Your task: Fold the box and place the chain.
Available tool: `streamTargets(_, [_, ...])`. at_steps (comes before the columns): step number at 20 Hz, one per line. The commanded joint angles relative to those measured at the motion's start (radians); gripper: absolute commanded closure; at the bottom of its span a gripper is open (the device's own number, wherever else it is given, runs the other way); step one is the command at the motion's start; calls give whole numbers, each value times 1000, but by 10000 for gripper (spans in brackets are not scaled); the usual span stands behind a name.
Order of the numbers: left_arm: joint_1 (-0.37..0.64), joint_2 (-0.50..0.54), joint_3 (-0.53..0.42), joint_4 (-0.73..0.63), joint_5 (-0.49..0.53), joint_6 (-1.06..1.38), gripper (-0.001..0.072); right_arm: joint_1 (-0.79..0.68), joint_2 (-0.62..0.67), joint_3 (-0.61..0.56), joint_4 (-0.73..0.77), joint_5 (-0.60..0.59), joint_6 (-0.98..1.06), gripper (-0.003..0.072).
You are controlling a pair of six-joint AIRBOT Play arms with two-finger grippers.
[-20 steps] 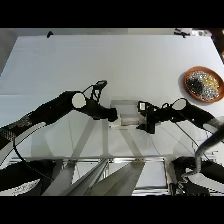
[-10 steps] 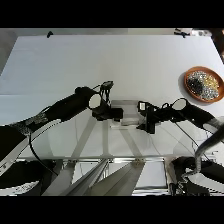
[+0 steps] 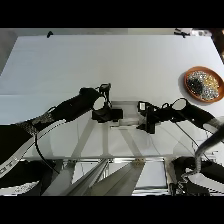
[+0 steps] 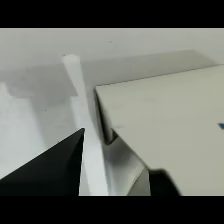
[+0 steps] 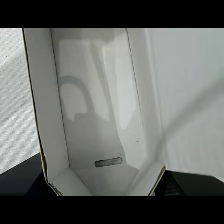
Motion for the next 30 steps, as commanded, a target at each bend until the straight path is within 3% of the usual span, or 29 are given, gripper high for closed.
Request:
streamTargets(1, [-13, -13, 1, 23, -28, -75, 322, 1, 0, 0, -66, 0, 0, 346])
streamTargets(3, [-17, -21, 1, 24, -35, -73, 325, 1, 0, 0, -66, 0, 0, 346])
streamTargets(5, [-21, -34, 1, 25, -43, -73, 391, 1, 0, 0, -66, 0, 1, 346])
streamTargets(9, [-24, -56, 9, 23, -49, -69, 395, 1, 0, 0, -66, 0, 0, 346])
streamTargets(14, [-25, -135, 116, 39, -211, -2, 392, 1, 0, 0, -66, 0, 0, 346])
streamTargets(18, [-19, -136, 123, 32, -205, -2, 394, 1, 0, 0, -66, 0, 1, 346])
streamTargets(19, [-19, -136, 127, 34, -203, -2, 411, 1, 0, 0, -66, 0, 0, 346])
streamTargets(20, [-19, -137, 128, 34, -197, -2, 487, 1, 0, 0, -66, 0, 0, 346])
streamTargets(21, [-19, -140, 128, 33, -184, -3, 516, 1, 0, 0, -66, 0, 0, 346])
streamTargets(23, [-26, -154, 128, 4, -152, -5, 522, 1, 0, 0, -66, 0, 1, 346])
streamTargets(25, [-34, -174, 129, -25, -129, -5, 645, 1, 0, 0, -66, 0, 0, 346])
streamTargets(27, [-45, -187, 130, -27, -126, -5, 695, 1, 0, 0, -66, 0, 1, 346])
streamTargets(28, [-46, -189, 130, -27, -124, -5, 688, 1, 0, 0, -66, 0, 1, 346])
streamTargets(30, [-45, -188, 130, -27, -121, -5, 540, 1, 0, 0, -66, 0, 1, 346])
